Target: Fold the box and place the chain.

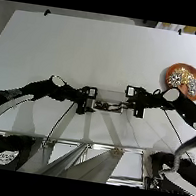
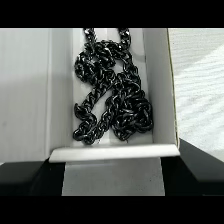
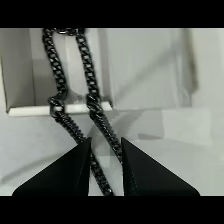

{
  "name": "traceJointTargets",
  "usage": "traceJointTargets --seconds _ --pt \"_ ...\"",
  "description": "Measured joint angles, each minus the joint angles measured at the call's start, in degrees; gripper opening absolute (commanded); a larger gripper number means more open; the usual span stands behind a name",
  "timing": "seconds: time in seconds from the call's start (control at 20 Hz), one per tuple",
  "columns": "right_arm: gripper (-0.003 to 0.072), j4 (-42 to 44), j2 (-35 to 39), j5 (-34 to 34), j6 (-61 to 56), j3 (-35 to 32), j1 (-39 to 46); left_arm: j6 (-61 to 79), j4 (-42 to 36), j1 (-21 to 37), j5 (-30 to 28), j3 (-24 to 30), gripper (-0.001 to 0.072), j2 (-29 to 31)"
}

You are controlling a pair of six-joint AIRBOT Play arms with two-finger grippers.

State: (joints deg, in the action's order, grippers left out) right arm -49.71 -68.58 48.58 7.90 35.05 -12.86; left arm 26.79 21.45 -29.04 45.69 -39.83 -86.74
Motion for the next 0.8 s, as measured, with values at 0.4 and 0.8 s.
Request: traceJointTargets --seconds 0.4,0.8 --pt "0.0147 1.66 -2.29 -1.73 2.58 0.0 -0.7 0.02 0.0 0.0 0.0 -0.02 0.0153 0.0" --pt "0.0019 -2.25 -0.26 -1.31 -4.15 0.0 -0.7 0.0 0.0 0.0 0.0 -0.02 0.0153 0.0"
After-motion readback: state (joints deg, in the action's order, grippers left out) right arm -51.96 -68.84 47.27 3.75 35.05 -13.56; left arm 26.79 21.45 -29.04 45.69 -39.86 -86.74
